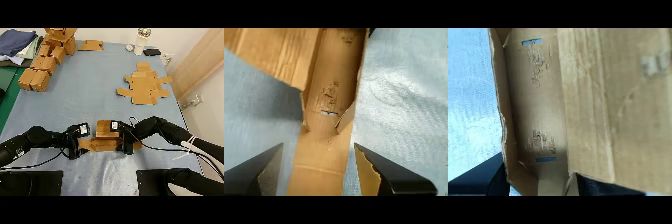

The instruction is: Fold the box.

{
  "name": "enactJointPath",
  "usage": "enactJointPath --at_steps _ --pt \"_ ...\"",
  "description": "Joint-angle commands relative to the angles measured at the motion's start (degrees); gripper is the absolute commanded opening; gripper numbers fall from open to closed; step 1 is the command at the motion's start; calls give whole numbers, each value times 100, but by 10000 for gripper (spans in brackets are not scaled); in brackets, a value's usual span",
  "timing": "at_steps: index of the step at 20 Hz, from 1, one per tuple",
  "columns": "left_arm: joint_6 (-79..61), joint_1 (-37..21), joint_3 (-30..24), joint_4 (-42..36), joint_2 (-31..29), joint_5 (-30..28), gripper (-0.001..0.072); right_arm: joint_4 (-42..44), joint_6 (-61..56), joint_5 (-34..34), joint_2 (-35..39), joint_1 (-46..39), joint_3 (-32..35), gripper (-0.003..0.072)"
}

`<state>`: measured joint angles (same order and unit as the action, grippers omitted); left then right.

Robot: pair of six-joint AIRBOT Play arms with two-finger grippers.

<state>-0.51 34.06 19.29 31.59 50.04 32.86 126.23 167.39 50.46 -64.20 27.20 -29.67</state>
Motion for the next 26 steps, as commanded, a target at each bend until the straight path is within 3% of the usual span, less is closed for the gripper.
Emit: enactJointPath --at_steps 1,7,9,10,16,17,18,21,26 --pt "-817 -13 11 -503 168 4 690 0 0 -2 0 7 2 470" --pt "-935 13 173 -505 481 162 669 0 0 -2 0 7 4 470" --pt "-938 50 214 -505 529 170 327 0 0 -2 0 7 2 470" --pt "-940 70 221 -509 551 164 290 0 0 -2 0 7 2 470" --pt "-1051 245 221 -782 719 55 286 0 0 -2 0 7 2 470" --pt "-1071 278 221 -824 728 2 174 0 0 -2 0 7 2 470" --pt "-1080 308 221 -824 728 -52 141 0 0 -2 0 7 2 470" --pt "-1154 420 221 -826 728 -334 140 0 0 -2 0 7 2 470" --pt "-1165 417 219 -857 739 -127 142 0 0 -2 0 7 2 470"
